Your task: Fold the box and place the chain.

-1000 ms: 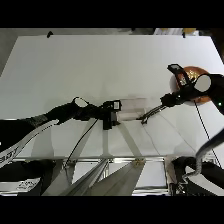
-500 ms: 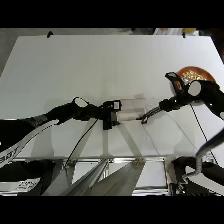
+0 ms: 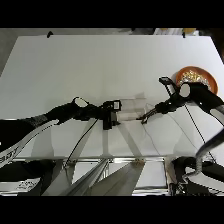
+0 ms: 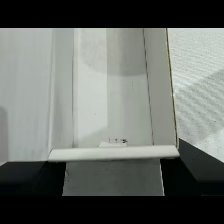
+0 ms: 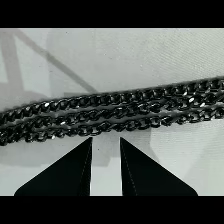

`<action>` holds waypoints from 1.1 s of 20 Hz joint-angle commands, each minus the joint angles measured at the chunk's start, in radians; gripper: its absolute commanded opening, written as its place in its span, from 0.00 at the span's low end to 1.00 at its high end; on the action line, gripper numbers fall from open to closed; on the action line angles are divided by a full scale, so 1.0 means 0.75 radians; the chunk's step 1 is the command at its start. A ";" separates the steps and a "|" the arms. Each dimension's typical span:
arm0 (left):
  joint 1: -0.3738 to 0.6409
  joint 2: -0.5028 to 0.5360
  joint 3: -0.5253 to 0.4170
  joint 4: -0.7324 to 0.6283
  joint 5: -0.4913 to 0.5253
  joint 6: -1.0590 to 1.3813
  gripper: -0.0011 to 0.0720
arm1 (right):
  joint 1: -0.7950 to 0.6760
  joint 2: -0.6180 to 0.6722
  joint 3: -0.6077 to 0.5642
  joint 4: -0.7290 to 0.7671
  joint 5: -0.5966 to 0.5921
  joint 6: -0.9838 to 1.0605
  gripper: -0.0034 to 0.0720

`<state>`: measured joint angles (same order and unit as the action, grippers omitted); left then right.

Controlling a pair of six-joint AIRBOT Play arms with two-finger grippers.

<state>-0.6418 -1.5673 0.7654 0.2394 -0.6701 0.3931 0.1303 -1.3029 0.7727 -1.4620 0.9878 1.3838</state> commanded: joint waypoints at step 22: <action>-0.001 0.000 0.001 0.001 0.001 0.001 0.30 | 0.008 0.190 -0.001 -0.010 0.044 0.034 0.06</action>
<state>-0.6418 -1.5673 0.7654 0.2394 -0.6701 0.3931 0.1360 -1.2140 0.7715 -1.4754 0.9947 1.4101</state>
